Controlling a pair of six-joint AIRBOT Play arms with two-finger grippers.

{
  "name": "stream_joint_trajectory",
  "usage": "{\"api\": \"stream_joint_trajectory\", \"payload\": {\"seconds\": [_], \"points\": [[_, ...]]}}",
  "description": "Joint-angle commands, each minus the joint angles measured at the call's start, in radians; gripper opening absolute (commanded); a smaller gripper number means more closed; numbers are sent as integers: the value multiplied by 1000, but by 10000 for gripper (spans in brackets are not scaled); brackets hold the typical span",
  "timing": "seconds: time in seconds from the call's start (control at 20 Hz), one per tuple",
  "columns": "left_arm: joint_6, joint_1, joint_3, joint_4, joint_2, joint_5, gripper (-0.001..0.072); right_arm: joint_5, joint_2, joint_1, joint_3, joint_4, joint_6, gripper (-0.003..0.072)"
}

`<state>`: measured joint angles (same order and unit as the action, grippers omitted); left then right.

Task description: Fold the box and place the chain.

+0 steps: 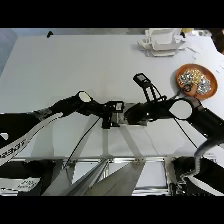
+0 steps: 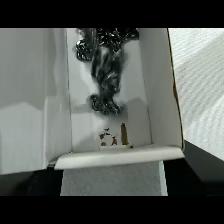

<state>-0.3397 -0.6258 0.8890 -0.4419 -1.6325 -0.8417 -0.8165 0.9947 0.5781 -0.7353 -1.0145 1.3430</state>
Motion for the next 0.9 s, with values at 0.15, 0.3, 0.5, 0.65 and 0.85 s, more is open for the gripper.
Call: {"api": "stream_joint_trajectory", "payload": {"seconds": [0.15,0.3,0.5,0.65,0.85], "points": [[0,1,0,0,0,0,30,-34,-64,-11,-7,-8,10,136],[0,1,0,0,0,0,30,-43,-194,-109,-33,-12,10,122],[0,1,0,0,0,0,30,-75,-296,-335,-38,-174,39,112],[0,1,0,0,0,0,30,-114,-266,-488,-37,-336,66,114],[0,1,0,0,0,0,30,-80,-167,-584,-36,-351,66,245]]}}
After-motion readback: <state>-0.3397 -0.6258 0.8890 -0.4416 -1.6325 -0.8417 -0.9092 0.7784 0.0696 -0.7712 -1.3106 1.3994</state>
